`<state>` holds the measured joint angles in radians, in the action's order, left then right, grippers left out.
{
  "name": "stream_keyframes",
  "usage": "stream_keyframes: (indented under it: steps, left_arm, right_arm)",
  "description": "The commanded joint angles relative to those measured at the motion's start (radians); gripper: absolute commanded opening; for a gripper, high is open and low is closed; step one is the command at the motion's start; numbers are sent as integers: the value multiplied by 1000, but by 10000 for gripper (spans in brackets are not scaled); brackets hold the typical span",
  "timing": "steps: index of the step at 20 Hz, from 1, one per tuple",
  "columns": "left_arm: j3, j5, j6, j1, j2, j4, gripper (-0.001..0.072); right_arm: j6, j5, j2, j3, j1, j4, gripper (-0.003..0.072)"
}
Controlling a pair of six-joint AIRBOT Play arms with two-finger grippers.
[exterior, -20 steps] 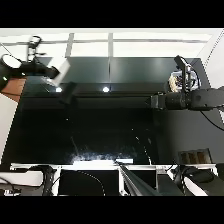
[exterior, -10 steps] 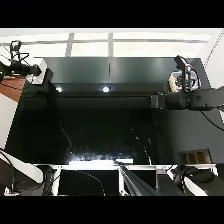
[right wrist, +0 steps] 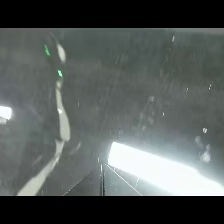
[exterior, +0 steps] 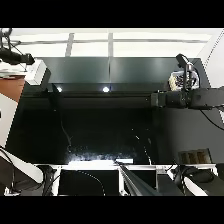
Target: Fold the box and place the chain.
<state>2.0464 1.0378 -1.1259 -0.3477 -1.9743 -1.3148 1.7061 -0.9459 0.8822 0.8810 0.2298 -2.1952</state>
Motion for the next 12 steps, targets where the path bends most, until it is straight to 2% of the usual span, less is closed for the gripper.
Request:
stream_keyframes:
  steps: [1, 2, 3, 4, 5, 6, 8, 10, 12]
  left_arm:
    - [68, 196, -46, 0, 86, -1, 704]
    - [37, 228, -89, 0, 140, 12, 637]
    - [11, 266, -147, -1, 186, 34, 379]
    - [-10, 335, -176, -2, 230, 74, 64]
    - [-27, 398, -193, 0, 263, 129, 29]
    - [-47, 455, -194, 14, 296, 182, 28]
    - [-145, 448, -232, 69, 388, 199, 27]
    - [-318, 353, -237, 160, 512, 156, 27]
    - [-580, 169, -231, 264, 683, 129, 27]
  right_arm:
    - [0, 65, 0, 29, 0, 14, 24]
    - [0, 63, 0, 56, 0, 43, 23]
    - [0, 54, -1, 89, 0, 85, 23]
    - [-1, 28, -1, 133, 0, 145, 24]
    - [-1, -17, -3, 180, 0, 209, 23]
    - [-3, -83, -9, 233, -5, 287, 23]
    - [-77, -157, -53, 269, -20, 422, 23]
    - [-204, -161, -101, 237, -29, 572, 23]
    - [-254, -156, -139, 150, -28, 641, 23]
